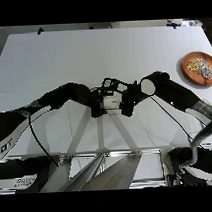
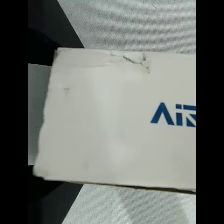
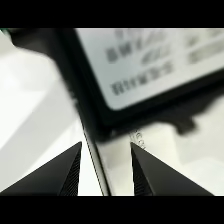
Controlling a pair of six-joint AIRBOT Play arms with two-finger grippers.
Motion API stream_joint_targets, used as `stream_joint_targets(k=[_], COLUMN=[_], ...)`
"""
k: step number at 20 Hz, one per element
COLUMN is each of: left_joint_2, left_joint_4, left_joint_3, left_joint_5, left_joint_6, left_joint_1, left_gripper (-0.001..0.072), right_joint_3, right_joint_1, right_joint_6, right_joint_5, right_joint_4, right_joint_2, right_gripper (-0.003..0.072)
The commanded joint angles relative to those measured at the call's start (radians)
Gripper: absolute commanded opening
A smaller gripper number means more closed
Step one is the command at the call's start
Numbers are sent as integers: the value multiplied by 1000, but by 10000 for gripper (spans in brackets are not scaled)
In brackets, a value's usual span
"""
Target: Fold the box and place the chain.
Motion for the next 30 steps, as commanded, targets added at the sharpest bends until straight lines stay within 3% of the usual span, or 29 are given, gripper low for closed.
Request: stream_joint_targets(k=[1, 2, 3, 9, 12, 25, 30], left_joint_2=[-1, -1, -1, -1, -1, -1, -1], left_joint_4=[2, 1, 2, 2, 1, 1, 2], left_joint_3=[0, 0, 0, 0, 0, 0, 0], left_joint_5=[0, 0, 0, 0, 0, 0, 0], left_joint_6=[3, 2, 2, 3, 3, 2, 3], left_joint_1=[0, 0, 0, 0, 0, 0, 0], left_gripper=[348, 348, 348, 348, 348, 348, 348], right_joint_3=[1, -5, -26, -292, -340, -436, -386], right_joint_1=[-33, -38, -38, 31, 61, 121, 62], right_joint_6=[69, 84, 101, 97, 97, 98, 98], right_joint_5=[-56, -65, -92, -488, -595, -620, -609], right_joint_4=[34, 54, 91, 396, 421, 365, 344], right_joint_2=[71, 88, 98, 101, 99, 107, 244], right_gripper=[242, 36, 16, 14, 13, 13, 14])
